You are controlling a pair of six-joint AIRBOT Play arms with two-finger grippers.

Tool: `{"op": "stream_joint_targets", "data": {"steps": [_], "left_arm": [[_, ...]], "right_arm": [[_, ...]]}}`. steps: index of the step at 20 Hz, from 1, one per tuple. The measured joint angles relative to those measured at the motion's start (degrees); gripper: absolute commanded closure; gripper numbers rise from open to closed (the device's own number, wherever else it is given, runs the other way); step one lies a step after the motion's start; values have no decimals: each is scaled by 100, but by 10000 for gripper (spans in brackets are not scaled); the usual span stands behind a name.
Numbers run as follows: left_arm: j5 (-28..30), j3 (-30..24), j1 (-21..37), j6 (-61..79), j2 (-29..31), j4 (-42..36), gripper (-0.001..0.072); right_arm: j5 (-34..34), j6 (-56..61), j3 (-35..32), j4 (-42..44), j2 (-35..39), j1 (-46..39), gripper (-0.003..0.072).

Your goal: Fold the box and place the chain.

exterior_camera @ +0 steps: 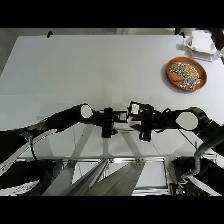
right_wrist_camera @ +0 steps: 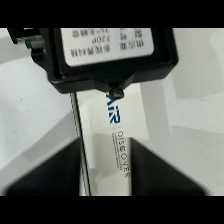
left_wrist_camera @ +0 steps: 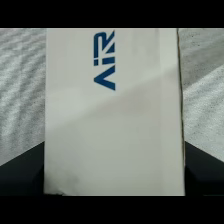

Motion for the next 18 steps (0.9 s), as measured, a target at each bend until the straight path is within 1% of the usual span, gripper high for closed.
{"op": "stream_joint_targets", "data": {"steps": [3, 7, 9, 13, 18], "left_arm": [[0, 0, 0, 0, 0, 0, 388], [0, 0, 0, 0, 0, 2, 388], [0, 0, 0, 0, 0, 2, 388], [-2, 0, 0, 0, 0, 2, 388], [-2, 0, 0, 0, 0, 2, 388]], "right_arm": [[-127, 42, -127, 474, 39, 0, 681], [-638, -509, -608, 1816, -142, 0, 681], [-872, -774, -763, 2273, -203, -7, 681], [-1106, -1014, -892, 2682, -254, -109, 681], [-1102, -1104, -1071, 2813, -269, -155, 681]]}}
